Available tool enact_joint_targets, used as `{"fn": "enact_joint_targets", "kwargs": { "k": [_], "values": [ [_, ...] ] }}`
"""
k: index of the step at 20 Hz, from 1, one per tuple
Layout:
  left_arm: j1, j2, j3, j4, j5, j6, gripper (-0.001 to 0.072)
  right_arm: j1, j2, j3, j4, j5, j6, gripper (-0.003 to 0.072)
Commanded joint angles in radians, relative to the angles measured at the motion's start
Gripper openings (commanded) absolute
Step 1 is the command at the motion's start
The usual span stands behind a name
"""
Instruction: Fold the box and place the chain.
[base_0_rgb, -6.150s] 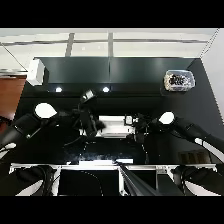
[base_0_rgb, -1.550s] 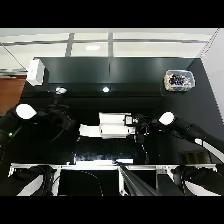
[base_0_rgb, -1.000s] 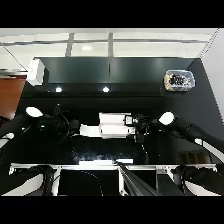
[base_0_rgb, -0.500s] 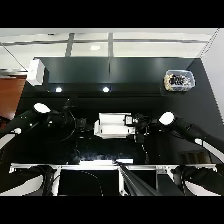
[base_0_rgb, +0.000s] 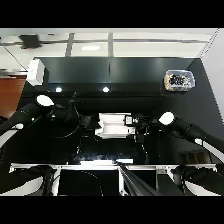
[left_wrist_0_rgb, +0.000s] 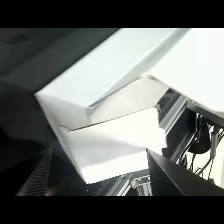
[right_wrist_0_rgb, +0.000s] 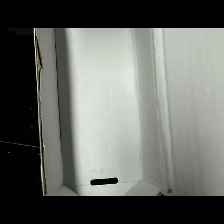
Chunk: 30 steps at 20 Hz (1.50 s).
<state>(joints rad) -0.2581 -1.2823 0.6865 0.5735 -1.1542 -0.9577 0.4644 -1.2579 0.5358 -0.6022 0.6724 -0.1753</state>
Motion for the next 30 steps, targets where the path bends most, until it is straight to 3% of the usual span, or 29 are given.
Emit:
{"fn": "enact_joint_targets", "kwargs": {
  "k": [1, 7, 15, 17, 23, 26, 27, 30],
  "values": [
    [-0.07, 0.0, 0.024, 0.057, 0.064, -0.085, 0.0709, 0.001, 0.0, 0.0, 0.0, 0.0, 0.0, 0.0184],
    [-0.199, 0.0, 0.063, 0.208, 0.194, -0.286, 0.0707, 0.001, 0.0, 0.0, 0.0, 0.0, 0.0, 0.0183],
    [-0.251, 0.0, 0.139, 0.328, 0.13, -0.499, 0.0669, 0.001, 0.0, 0.0, 0.0, 0.0, 0.001, 0.0184],
    [-0.251, 0.0, 0.14, 0.335, 0.132, -0.516, 0.0568, 0.001, 0.0, 0.0, 0.0, 0.0, 0.001, 0.0183],
    [-0.292, 0.0, 0.143, 0.353, 0.18, -0.585, 0.0534, 0.001, 0.0, 0.0, 0.0, -0.003, 0.003, 0.0183],
    [-0.336, 0.0, 0.158, 0.494, 0.186, -0.706, 0.0529, 0.001, 0.0, 0.0, 0.0, -0.003, 0.003, 0.0183],
    [-0.349, -0.001, 0.163, 0.534, 0.187, -0.742, 0.0495, 0.001, 0.0, 0.0, 0.0, -0.003, 0.003, 0.0183],
    [-0.382, -0.002, 0.175, 0.576, 0.212, -0.783, 0.0491, 0.001, 0.0, 0.0, 0.0, -0.003, 0.003, 0.0183]
  ]
}}
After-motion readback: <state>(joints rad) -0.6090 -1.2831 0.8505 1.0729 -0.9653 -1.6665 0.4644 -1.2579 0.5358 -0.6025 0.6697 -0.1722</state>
